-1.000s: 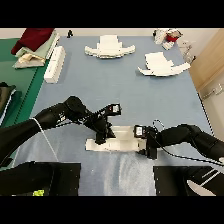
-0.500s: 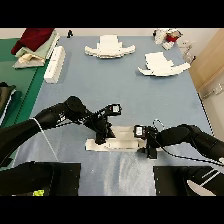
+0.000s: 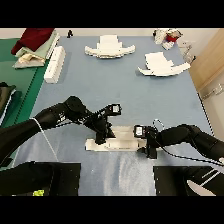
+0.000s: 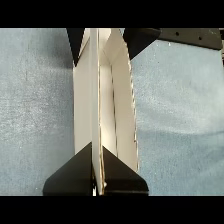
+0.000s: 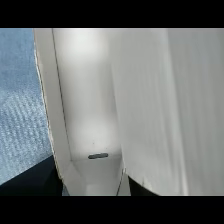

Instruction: Fold the box.

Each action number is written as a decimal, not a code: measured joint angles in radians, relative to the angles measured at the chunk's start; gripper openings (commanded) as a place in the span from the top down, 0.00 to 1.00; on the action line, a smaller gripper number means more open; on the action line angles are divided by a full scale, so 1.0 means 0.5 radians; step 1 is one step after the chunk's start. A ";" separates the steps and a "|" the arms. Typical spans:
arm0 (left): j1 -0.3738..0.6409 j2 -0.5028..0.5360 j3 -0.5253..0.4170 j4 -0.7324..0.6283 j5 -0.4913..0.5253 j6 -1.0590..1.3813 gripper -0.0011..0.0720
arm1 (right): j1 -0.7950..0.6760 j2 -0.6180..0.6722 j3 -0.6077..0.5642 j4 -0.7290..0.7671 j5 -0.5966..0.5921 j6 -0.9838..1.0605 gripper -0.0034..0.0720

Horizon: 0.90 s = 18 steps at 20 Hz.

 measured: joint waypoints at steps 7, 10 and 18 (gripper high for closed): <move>0.000 0.000 0.000 -0.021 0.008 0.000 0.97 | 0.000 0.000 0.000 0.000 0.002 0.002 0.31; 0.000 0.000 0.000 -0.040 0.034 0.001 0.97 | 0.000 0.001 0.000 -0.001 0.004 0.004 0.31; 0.000 -0.001 -0.001 -0.070 0.050 0.000 0.54 | -0.001 0.001 0.000 0.002 0.008 0.005 0.31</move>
